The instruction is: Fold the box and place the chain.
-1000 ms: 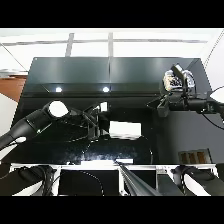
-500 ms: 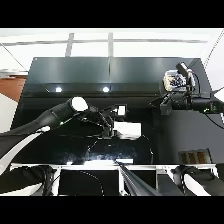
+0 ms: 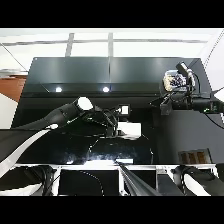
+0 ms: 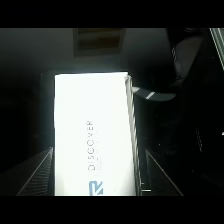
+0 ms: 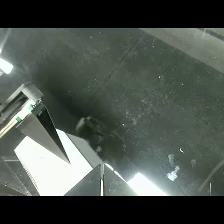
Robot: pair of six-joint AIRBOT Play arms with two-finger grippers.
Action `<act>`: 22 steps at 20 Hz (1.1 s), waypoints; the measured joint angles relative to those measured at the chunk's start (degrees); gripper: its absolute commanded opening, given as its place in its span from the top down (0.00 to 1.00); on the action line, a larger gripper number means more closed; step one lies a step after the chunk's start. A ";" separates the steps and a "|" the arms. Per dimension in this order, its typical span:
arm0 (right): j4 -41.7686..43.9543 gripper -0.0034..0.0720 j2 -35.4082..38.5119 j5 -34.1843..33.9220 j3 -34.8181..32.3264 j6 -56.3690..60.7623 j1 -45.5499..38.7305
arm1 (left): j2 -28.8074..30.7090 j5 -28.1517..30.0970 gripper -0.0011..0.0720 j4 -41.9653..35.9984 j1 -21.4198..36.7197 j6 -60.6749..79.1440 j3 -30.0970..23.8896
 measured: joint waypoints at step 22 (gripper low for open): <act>-0.13 0.92 0.02 0.70 0.00 -0.04 0.00 | -0.76 3.58 0.01 2.95 -1.51 -5.49 0.00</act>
